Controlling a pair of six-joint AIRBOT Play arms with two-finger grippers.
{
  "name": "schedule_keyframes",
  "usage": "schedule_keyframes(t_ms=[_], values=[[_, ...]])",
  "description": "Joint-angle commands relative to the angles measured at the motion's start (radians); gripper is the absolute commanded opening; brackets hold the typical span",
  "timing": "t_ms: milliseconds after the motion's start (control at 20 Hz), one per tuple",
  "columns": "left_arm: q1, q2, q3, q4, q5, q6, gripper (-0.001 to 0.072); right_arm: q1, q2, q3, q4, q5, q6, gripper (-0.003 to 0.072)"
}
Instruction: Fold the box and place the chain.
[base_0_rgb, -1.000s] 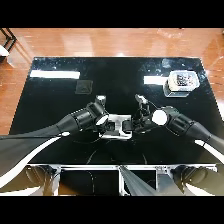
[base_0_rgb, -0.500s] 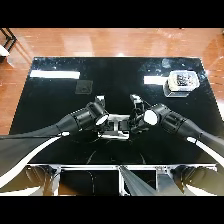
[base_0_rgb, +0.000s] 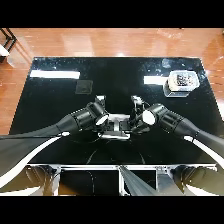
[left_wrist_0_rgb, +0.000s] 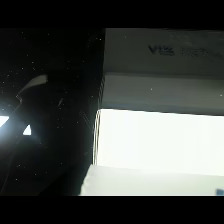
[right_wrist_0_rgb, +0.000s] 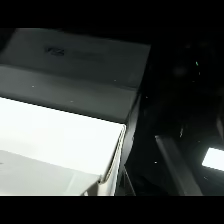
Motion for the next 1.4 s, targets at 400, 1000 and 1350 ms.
schedule_keyframes(t_ms=[400,1000,1350], values=[[0.0,0.0,0.0,0.0,-0.002,0.0,0.0018,0.037,-0.1,0.137,-0.129,0.117,0.087,0.0237],[0.0,0.0,0.0,0.0,-0.002,0.0,0.0018,0.056,-0.137,0.137,-0.162,0.121,0.094,0.0236],[0.0,0.0,0.0,0.0,-0.001,0.0,0.0018,0.056,-0.148,0.137,-0.164,0.105,0.094,0.0236]])
